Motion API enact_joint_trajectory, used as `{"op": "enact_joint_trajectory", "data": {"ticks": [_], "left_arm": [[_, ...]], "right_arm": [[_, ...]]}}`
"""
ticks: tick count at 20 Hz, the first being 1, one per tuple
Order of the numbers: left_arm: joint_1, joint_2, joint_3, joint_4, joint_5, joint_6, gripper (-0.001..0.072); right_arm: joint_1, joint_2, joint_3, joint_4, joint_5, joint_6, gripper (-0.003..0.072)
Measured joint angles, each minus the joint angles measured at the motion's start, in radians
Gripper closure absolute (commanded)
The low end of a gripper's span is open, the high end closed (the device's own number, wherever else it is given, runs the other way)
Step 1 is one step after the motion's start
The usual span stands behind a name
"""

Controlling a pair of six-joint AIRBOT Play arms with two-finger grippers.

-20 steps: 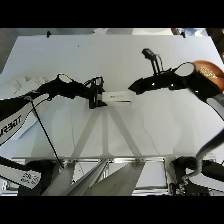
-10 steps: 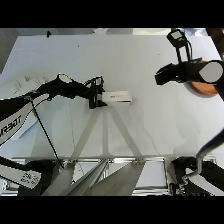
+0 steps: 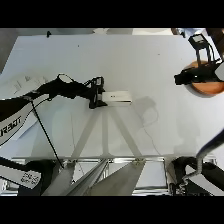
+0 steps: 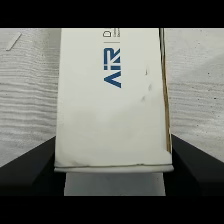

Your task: Fold the box and place the chain.

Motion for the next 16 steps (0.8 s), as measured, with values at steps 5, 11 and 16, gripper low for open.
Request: {"op": "enact_joint_trajectory", "data": {"ticks": [5,11,16], "left_arm": [[0.012,0.103,0.0,-0.041,0.031,-0.077,0.0704],[0.111,0.286,0.0,-0.19,0.307,-0.174,0.0705],[0.307,0.356,0.0,-0.256,0.602,-0.339,0.0708]], "right_arm": [[-0.008,0.0,0.0,-0.005,0.006,0.006,0.0669],[-0.009,0.0,0.0,-0.008,0.006,0.007,0.0669],[-0.009,0.0,0.0,-0.008,0.006,0.006,0.0669]]}}
